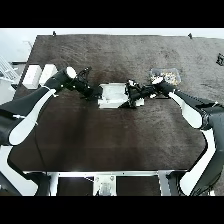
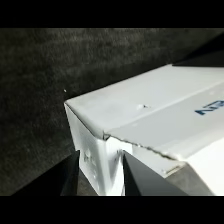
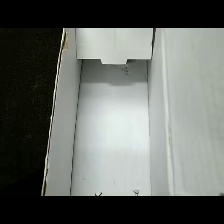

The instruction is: Fold the box and place the chain.

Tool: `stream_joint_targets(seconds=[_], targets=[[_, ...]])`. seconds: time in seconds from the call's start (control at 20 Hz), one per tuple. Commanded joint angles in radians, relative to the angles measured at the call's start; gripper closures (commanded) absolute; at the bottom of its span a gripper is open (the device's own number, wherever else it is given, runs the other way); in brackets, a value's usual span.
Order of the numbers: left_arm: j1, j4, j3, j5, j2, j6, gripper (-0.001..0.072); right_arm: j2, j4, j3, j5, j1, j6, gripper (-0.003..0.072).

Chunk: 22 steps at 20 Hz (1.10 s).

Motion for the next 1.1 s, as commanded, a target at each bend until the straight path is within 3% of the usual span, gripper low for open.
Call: stream_joint_targets(seconds=[0.0, 0.2, 0.75, 1.05], targets=[[-0.028, 0.079, 0.013, 0.039, 0.000, -0.063, 0.0384, 0.000, -0.001, 0.000, 0.000, 0.001, 0.000, 0.0095], [-0.056, 0.143, 0.034, 0.039, -0.005, -0.127, 0.0384, 0.000, -0.001, 0.000, 0.000, 0.001, 0.000, 0.0095], [-0.126, 0.324, 0.183, -0.148, -0.070, -0.319, 0.0385, 0.000, -0.001, 0.000, 0.000, 0.001, 0.000, 0.0095], [-0.161, 0.413, 0.345, -0.304, -0.167, -0.376, 0.0385, 0.000, -0.001, 0.000, 0.000, 0.001, 0.000, 0.0095]])
